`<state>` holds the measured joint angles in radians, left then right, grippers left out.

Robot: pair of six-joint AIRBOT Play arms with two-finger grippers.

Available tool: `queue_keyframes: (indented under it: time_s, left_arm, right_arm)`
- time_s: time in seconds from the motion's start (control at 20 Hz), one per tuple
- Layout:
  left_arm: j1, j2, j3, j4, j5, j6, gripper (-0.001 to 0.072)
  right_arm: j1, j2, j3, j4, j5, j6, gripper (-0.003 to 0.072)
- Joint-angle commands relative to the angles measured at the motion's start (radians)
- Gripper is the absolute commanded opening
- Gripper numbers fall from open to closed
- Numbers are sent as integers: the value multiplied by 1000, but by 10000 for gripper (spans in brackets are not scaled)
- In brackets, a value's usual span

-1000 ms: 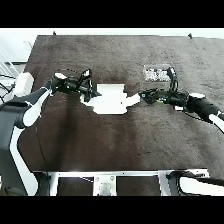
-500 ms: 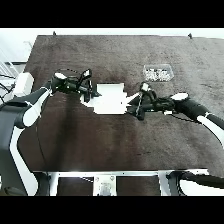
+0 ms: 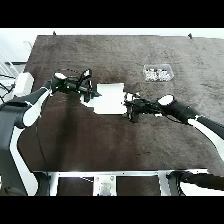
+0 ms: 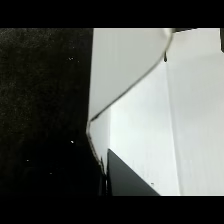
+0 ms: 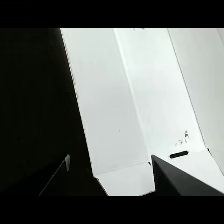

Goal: Fold the box and place the chain.

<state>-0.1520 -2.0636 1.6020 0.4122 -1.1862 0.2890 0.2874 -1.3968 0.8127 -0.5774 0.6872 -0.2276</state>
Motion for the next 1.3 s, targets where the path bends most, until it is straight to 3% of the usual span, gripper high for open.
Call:
queue_keyframes:
  time_s: [0.0, 0.5, 1.25]
  left_arm:
    - [0, -1, 0, -2, 0, 0, 20]
    - [0, -1, 0, -2, 0, 0, 20]
    - [0, -1, 0, -1, -6, 0, 20]
  right_arm:
    - [29, -19, 0, -27, -47, -2, 600]
    - [64, -87, 6, -7, -156, -1, 599]
    - [14, -79, 127, -2, -152, 6, 599]
